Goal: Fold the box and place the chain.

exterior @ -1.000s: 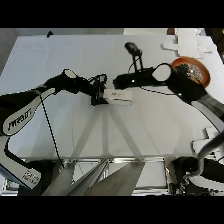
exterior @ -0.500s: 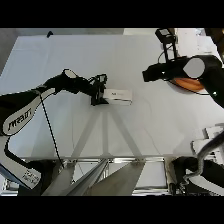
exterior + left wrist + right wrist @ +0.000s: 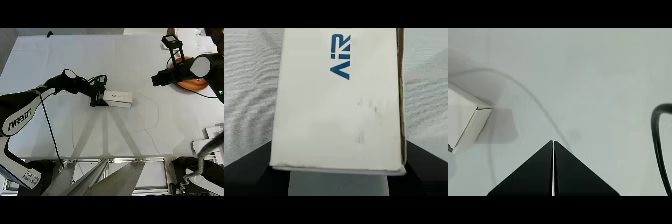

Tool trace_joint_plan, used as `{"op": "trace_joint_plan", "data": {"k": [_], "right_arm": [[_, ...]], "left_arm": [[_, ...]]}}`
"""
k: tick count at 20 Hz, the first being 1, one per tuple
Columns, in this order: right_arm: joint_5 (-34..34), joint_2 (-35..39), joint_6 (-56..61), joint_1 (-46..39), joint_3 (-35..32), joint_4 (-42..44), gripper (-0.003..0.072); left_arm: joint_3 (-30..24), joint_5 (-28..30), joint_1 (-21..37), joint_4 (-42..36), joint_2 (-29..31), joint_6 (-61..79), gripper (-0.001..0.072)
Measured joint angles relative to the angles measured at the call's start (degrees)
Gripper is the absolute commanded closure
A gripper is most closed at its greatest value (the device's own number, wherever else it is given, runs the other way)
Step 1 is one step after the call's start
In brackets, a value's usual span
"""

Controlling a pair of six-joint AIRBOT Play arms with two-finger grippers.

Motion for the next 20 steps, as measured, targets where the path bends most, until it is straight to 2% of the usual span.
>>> {"op": "trace_joint_plan", "data": {"k": [3,7,12,16,20], "right_arm": [[0.2,0.0,0.0,0.0,0.0,-0.2,0.0673],[0.4,0.0,0.0,-0.1,0.0,-0.3,0.0673],[0.4,0.0,0.0,-0.1,0.0,-0.3,0.0673],[0.5,0.0,0.0,-0.1,0.0,-0.3,0.0673],[0.5,0.0,0.0,-0.1,0.0,-0.3,0.0673]], "left_arm": [[0.0,-0.3,0.0,-0.1,2.4,-0.1,0.0705],[0.0,2.2,0.0,-0.3,9.4,-1.0,0.0705],[0.0,12.4,1.8,1.7,19.0,-13.2,0.0705],[0.0,20.9,6.9,8.0,22.4,-28.7,0.0705],[0.0,25.4,15.3,11.9,23.3,-40.5,0.0705]]}}
